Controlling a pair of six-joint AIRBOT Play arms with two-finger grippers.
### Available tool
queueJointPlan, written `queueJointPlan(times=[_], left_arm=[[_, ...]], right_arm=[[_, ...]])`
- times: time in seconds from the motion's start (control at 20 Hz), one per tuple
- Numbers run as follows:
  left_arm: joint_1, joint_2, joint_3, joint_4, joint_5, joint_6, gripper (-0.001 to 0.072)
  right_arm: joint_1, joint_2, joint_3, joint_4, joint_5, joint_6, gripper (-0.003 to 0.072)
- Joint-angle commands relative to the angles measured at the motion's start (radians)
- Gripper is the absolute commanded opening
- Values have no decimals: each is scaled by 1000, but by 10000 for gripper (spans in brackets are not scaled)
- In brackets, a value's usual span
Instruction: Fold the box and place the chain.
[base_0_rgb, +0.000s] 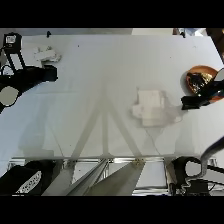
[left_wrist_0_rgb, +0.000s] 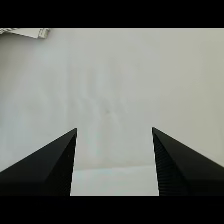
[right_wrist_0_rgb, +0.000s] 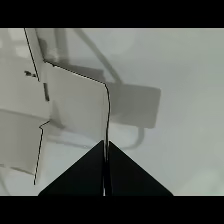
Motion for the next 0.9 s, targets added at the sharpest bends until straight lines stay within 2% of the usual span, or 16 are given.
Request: queueJointPlan(times=[0.0,0.2,0.4,0.65,0.85], left_arm=[[1,-1,0,0,0,0,504],[1,-1,0,0,0,0,504],[1,-1,0,0,0,0,504],[1,-1,0,0,0,0,504],[1,-1,0,0,0,0,504]], right_arm=[[1,13,0,288,-87,-132,8],[48,13,0,521,-201,-299,7],[192,7,-8,556,-388,-394,6],[353,-3,-108,695,-682,-515,6],[374,-24,-160,704,-712,-533,6]])
